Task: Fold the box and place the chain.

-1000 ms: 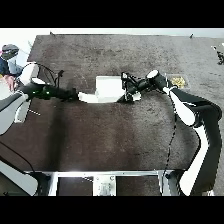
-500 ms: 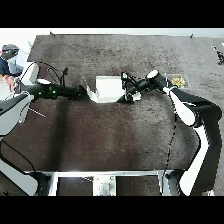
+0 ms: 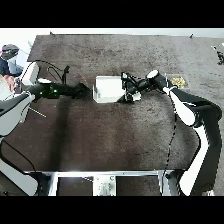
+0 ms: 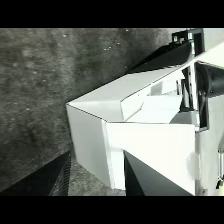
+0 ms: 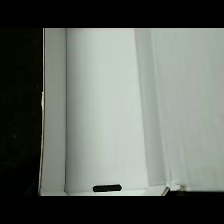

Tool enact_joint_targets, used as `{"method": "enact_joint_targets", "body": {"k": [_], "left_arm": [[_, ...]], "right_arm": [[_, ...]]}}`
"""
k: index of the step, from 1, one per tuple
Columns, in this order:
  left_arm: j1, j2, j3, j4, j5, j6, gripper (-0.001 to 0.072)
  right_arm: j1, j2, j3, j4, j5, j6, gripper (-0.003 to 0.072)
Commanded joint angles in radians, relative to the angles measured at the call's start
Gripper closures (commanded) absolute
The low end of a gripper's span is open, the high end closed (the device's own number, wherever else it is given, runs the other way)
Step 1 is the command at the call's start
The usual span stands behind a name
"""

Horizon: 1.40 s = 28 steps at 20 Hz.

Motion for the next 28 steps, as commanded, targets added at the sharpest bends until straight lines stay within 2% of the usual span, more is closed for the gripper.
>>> {"method": "enact_joint_targets", "body": {"k": [1, 6, 12, 18, 23, 28], "left_arm": [[-0.018, 0.005, 0.002, -0.008, -0.006, 0.002, 0.0347], [-0.049, 0.005, 0.057, 0.06, -0.006, -0.077, 0.0345], [-0.124, 0.005, 0.167, 0.31, 0.014, -0.358, 0.0347], [-0.179, 0.005, 0.23, 0.482, 0.033, -0.539, 0.0347], [-0.257, 0.005, 0.302, 0.737, 0.044, -0.805, 0.0347], [-0.311, -0.007, 0.343, 0.855, 0.045, -0.96, 0.0348]], "right_arm": [[0.001, -0.001, 0.0, 0.0, 0.0, 0.0, 0.0277], [0.001, -0.001, 0.0, 0.0, 0.0, 0.0, 0.0277], [0.001, -0.001, 0.0, 0.0, 0.0, 0.0, 0.0277], [0.001, -0.001, 0.0, 0.0, 0.0, 0.0, 0.0277], [0.001, -0.001, 0.0, 0.0, 0.0, 0.0, 0.0277], [0.001, -0.001, 0.0, 0.0, 0.0, 0.0, 0.0277]]}}
